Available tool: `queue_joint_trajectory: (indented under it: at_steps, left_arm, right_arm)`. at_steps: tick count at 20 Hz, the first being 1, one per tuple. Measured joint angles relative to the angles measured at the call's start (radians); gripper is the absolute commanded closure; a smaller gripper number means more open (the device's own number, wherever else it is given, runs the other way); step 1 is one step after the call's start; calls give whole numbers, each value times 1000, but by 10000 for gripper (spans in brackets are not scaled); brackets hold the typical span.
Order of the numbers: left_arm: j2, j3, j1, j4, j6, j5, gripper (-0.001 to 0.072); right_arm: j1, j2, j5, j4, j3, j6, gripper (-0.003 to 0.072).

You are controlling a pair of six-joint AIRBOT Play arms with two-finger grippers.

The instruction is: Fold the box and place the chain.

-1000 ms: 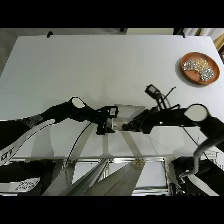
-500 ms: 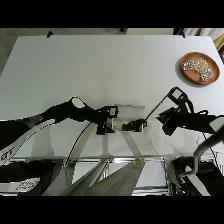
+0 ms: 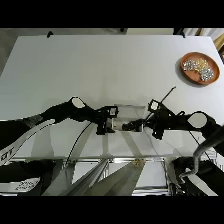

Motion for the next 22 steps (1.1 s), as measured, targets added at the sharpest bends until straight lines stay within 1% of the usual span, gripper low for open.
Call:
queue_joint_trajectory:
  at_steps: [3,4,5,6,8,9,13,18,22]
  left_arm:
    - [0,0,0,0,0,0,457]
    - [0,0,0,0,0,0,457]
    - [0,0,0,0,0,0,457]
    - [0,0,0,0,0,0,457]
    - [0,0,0,0,0,0,457]
    - [0,0,0,0,0,0,457]
    - [0,0,0,0,0,0,457]
    - [0,0,0,0,0,0,457]
    - [0,0,0,0,0,0,457]
  right_arm:
    - [13,-23,-33,14,-2,-29,530]
    - [14,-26,-43,19,-2,-34,557]
    - [16,-29,-50,25,-2,-36,613]
    - [17,-31,-54,31,-2,-39,640]
    - [18,-33,-58,34,-2,-43,651]
    - [18,-34,-56,32,-2,-44,669]
    - [19,-18,-22,-6,-2,-47,669]
    - [19,82,2,-72,-2,-46,670]
    - [19,255,57,-93,18,13,670]
